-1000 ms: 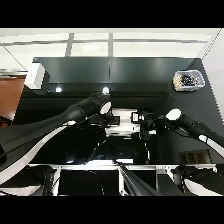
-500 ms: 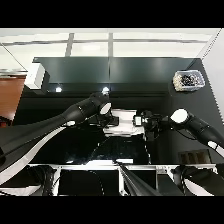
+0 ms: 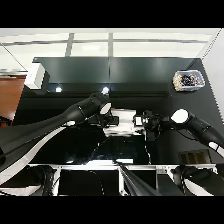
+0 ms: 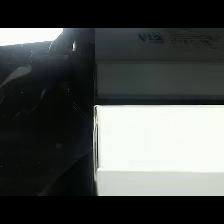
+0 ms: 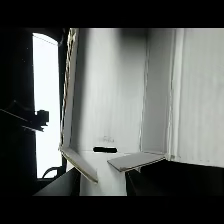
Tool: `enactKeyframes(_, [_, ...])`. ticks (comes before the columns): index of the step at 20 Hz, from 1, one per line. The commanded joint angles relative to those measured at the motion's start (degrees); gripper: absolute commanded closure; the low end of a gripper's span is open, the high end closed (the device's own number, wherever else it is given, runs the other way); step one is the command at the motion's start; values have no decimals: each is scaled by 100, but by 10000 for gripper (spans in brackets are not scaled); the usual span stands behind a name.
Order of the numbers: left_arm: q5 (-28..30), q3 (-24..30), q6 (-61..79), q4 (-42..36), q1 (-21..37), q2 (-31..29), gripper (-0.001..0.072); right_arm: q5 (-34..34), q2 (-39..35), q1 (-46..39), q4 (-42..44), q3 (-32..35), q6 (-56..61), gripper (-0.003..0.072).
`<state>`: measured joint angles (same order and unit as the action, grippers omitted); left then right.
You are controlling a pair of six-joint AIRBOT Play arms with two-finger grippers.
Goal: Fold the box and place the chain.
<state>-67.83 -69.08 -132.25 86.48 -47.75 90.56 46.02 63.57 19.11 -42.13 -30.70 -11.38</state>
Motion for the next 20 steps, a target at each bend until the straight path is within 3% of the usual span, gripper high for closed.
enactKeyframes(1, [2, 0, 2, -13, -2, -4, 684, -20, 33, 7, 118, 2, 490, 394])
enactKeyframes(7, [-2, 0, 0, -17, -2, -4, 684, -232, 245, 7, 1084, 2, 717, 392])
enactKeyframes(12, [0, 0, 0, -20, -2, -4, 684, -234, 280, 157, 1104, 2, 732, 391])
enactKeyframes(16, [-118, 0, 4, -15, -7, -4, 684, -765, 313, 352, 1113, 2, 739, 373])
enactKeyframes(17, [-111, 0, 7, -13, 0, -4, 684, -765, 313, 350, 1097, 2, 756, 392])
enactKeyframes(18, [-101, 0, 4, -13, 4, -4, 684, -726, 313, 350, 1097, 2, 789, 530])
enactKeyframes(19, [-87, 0, 2, -15, 4, -4, 685, -669, 313, 352, 1097, 2, 798, 585])
enactKeyframes(20, [-61, 0, 2, -20, 2, -4, 685, -660, 313, 352, 1102, 2, 804, 501])
